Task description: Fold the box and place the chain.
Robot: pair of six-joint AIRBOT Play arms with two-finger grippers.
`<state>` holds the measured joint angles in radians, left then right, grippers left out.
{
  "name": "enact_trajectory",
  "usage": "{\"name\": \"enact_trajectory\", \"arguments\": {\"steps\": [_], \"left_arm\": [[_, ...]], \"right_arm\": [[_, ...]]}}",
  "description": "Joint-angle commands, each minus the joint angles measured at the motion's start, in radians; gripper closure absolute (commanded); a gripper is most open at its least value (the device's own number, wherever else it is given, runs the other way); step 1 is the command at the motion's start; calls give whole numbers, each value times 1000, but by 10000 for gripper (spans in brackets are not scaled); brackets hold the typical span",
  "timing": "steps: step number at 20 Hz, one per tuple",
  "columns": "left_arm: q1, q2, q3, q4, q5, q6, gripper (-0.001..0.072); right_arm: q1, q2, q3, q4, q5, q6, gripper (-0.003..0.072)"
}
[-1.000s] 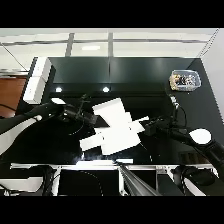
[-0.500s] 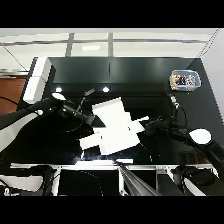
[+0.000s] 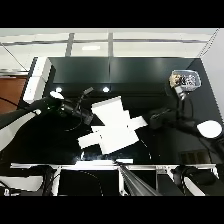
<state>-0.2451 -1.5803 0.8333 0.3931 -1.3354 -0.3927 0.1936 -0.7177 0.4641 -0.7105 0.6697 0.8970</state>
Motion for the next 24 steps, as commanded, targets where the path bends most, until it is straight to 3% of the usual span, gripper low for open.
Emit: {"name": "enact_trajectory", "arguments": {"steps": [1,2,5,7,11,14,17,24], "left_arm": [[-56,69,0,9,30,142,690],[-88,110,-3,24,80,184,690],[-180,240,-53,51,352,342,687],[-212,258,-87,53,445,501,686],[-209,210,-100,72,479,598,686],[-219,172,-100,195,483,627,686],[-220,170,-112,243,534,621,686],[-221,170,-111,243,528,621,685]], "right_arm": [[-82,0,142,-216,89,-1,73],[-97,0,167,-243,98,0,73],[-106,0,172,-251,87,-1,73],[-103,-2,171,-246,92,-1,73],[-41,-5,128,-248,96,-257,73],[35,-24,88,-248,98,-423,73],[95,-54,62,-248,97,-500,73],[181,-170,46,-248,156,-539,73]]}}
